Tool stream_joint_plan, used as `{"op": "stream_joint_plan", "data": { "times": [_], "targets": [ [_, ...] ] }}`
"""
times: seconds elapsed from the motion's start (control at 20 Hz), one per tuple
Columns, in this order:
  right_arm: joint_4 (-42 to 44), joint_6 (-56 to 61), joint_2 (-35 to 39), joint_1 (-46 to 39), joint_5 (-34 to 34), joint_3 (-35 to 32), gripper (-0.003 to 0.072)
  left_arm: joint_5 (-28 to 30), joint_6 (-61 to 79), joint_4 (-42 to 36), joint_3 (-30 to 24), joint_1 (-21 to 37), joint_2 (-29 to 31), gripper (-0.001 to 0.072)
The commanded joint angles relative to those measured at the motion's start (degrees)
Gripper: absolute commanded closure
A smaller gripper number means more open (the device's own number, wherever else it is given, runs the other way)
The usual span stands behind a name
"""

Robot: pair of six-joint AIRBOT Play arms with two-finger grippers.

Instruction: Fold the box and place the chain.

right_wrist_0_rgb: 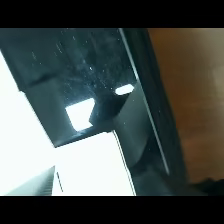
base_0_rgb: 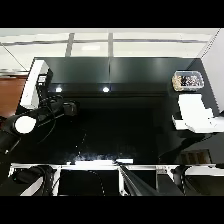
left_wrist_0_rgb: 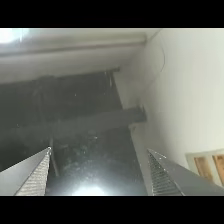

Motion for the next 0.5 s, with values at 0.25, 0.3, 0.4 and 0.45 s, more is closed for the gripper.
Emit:
{"op": "stream_joint_plan", "data": {
  "times": [0.25, 0.3, 0.4, 0.45],
  "targets": [
    [-3.06, -4.81, -1.53, 2.60, 0.31, 0.68, 0.0552, -2.10, 0.00, -0.04, 0.00, 0.00, -0.48, 0.0012],
    [-1.38, -4.81, -1.22, 1.88, 2.34, 0.68, 0.0569, -2.25, 0.02, -0.02, 0.00, 0.00, -0.50, 0.0011],
    [4.92, -4.81, 0.11, -0.70, 6.71, 0.33, 0.0611, -2.38, 0.04, 0.44, 0.00, 0.00, -0.50, 0.0012],
    [7.61, -5.16, 1.88, -2.01, 7.54, -0.44, 0.0675, -2.40, 0.04, 0.42, 0.00, 0.00, -0.50, 0.0011]
  ]
}}
